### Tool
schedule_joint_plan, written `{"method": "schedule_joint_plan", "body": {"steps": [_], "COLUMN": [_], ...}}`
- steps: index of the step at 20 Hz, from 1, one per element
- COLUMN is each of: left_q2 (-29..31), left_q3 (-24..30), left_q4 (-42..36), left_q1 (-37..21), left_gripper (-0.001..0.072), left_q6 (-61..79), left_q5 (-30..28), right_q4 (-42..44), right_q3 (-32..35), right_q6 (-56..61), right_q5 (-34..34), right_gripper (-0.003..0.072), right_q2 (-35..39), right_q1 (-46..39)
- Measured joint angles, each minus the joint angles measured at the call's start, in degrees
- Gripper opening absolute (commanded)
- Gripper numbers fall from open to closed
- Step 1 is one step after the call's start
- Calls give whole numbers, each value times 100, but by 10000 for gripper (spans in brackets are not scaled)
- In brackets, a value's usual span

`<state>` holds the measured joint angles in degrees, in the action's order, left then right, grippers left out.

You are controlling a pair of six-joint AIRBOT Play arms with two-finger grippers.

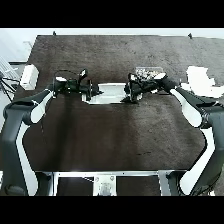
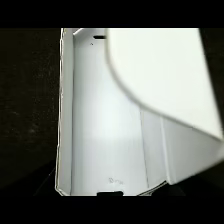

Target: Fold the box and place the chain.

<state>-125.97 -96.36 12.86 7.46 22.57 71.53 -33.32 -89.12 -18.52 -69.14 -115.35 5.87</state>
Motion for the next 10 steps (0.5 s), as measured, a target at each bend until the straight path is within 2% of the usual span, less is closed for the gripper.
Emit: {"method": "schedule_joint_plan", "body": {"steps": [10], "left_q2": [0], "left_q3": [0], "left_q4": [-2], "left_q1": [-2], "left_gripper": [21], "left_q6": [-2], "left_q5": [-17], "right_q4": [48], "right_q3": [2], "right_q6": [-72], "right_q5": [227], "right_gripper": [615], "right_q2": [-74], "right_q1": [114]}}
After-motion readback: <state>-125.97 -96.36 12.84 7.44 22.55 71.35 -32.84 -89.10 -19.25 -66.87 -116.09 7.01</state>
